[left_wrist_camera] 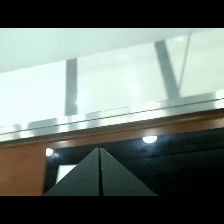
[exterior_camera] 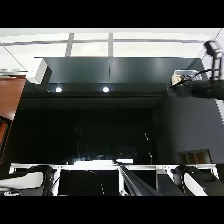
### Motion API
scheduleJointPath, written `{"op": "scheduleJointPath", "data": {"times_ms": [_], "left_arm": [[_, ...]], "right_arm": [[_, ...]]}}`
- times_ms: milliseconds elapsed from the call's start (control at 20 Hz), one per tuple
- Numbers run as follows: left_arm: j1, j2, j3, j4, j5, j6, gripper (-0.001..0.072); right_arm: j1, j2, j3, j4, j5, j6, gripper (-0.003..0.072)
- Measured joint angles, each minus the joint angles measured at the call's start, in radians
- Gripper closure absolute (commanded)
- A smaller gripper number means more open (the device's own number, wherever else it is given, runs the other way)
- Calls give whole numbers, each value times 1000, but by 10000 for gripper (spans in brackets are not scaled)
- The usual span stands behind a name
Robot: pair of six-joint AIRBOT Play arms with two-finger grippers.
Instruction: Fold the box and place the chain.
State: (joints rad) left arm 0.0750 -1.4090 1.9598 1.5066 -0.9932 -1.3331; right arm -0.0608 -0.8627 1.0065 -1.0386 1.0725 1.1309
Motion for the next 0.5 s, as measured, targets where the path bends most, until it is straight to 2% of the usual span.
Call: {"op": "scheduleJointPath", "data": {"times_ms": [100, 200, 350, 500], "left_arm": [[-60, 119, -115, -9, -12, -55, 684], [-130, 248, -301, -19, 7, -87, 684], [-205, 446, -652, -16, 138, -112, 683], [-225, 621, -990, -6, 299, -126, 682]], "right_arm": [[2, 53, 14, -85, -23, 30, 666], [8, 109, -31, -121, -109, 33, 665], [12, 156, -166, -157, -298, 29, 664], [13, 174, -294, -175, -439, 26, 664]]}}
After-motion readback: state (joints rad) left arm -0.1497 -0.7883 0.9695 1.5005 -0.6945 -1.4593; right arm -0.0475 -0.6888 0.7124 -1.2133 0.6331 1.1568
